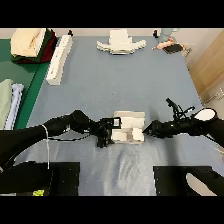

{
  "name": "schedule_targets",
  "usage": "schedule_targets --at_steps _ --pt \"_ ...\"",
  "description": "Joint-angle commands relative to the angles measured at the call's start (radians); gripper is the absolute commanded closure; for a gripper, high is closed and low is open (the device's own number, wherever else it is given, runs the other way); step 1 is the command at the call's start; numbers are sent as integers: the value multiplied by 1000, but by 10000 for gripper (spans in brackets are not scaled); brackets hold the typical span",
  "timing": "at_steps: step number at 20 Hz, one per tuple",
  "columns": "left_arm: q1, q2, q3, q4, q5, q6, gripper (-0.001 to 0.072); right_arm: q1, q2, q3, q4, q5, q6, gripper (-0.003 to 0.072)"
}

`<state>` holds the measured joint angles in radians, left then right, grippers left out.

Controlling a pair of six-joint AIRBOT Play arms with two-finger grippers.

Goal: Fold the box.

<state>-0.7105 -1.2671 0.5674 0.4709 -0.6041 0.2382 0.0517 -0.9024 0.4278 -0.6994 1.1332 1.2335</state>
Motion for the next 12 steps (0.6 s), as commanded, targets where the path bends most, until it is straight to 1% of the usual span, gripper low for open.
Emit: schedule_targets --at_steps 1,4,6,9,12 --pt "0 1 0 0 0 0 245 146 0 33 -119 -97 88 373" --pt "0 1 0 0 0 0 245 324 -1 108 -356 -172 391 377" --pt "0 1 0 0 0 0 244 439 -13 154 -510 -178 596 380" --pt "0 1 0 0 0 0 245 579 -59 212 -684 -154 844 381" --pt "0 1 0 0 0 0 245 683 -137 272 -789 -75 1014 392"
